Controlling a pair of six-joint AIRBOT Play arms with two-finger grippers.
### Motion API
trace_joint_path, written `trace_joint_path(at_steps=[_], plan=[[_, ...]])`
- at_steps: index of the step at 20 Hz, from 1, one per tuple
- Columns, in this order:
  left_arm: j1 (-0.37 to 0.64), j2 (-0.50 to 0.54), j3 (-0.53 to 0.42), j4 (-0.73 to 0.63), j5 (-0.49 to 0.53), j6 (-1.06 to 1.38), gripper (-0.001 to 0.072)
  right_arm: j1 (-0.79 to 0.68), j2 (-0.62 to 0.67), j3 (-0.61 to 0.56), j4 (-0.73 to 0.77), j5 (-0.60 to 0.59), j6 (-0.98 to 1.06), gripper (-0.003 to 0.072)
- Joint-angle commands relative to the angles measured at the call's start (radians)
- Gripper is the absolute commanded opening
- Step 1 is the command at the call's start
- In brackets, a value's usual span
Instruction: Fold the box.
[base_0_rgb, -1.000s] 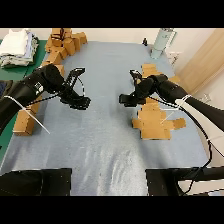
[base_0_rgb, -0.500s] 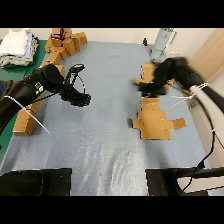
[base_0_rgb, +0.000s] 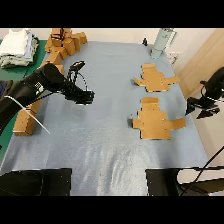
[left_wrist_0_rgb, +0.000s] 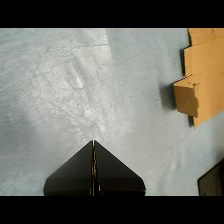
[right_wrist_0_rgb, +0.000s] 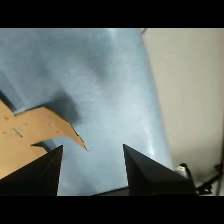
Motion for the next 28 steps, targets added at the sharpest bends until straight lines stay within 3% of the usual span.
trace_joint_path(at_steps=[1, 5, 7, 9, 11, 17, 19, 25, 26, 27, 28], plan=[[0.0, 0.0, 0.0, -0.035, 0.002, 0.003, 0.0015, -0.091, -0.015, -0.077, 0.193, 0.025, -0.255, 0.0525], [0.0, 0.0, 0.0, -0.062, 0.003, 0.003, 0.0015, -0.089, -0.089, -0.129, 0.248, 0.022, -0.324, 0.0524], [0.0, 0.0, 0.0, -0.089, 0.012, 0.003, 0.0014, -0.087, -0.124, -0.142, 0.34, 0.019, -0.353, 0.0488], [0.0, 0.0, 0.0, -0.121, 0.027, 0.002, 0.0014, -0.061, -0.148, -0.149, 0.379, 0.014, -0.383, 0.0156], [0.0, 0.0, 0.001, -0.16, 0.029, 0.005, 0.0014, -0.011, -0.154, -0.151, 0.409, 0.017, -0.419, 0.0004], [0.001, 0.001, 0.002, -0.308, -0.007, 0.161, 0.0015, 0.211, -0.145, -0.154, 0.66, 0.027, -0.441, 0.0002], [0.001, 0.001, 0.002, -0.36, -0.049, 0.2, 0.0015, 0.307, -0.102, -0.191, 0.716, 0.096, -0.423, 0.0002], [0.008, 0.0, 0.002, -0.36, -0.121, 0.251, 0.0016, 0.523, 0.166, -0.521, 0.697, 0.435, -0.259, 0.0017], [0.008, 0.0, 0.002, -0.36, -0.128, 0.259, 0.0045, 0.53, 0.186, -0.563, 0.697, 0.466, -0.235, 0.0143], [0.008, 0.0, 0.002, -0.36, -0.131, 0.262, 0.0301, 0.535, 0.186, -0.577, 0.698, 0.476, -0.229, 0.0291], [0.008, 0.0, 0.002, -0.362, -0.129, 0.261, 0.0516, 0.537, 0.176, -0.578, 0.7, 0.477, -0.229, 0.0293]])
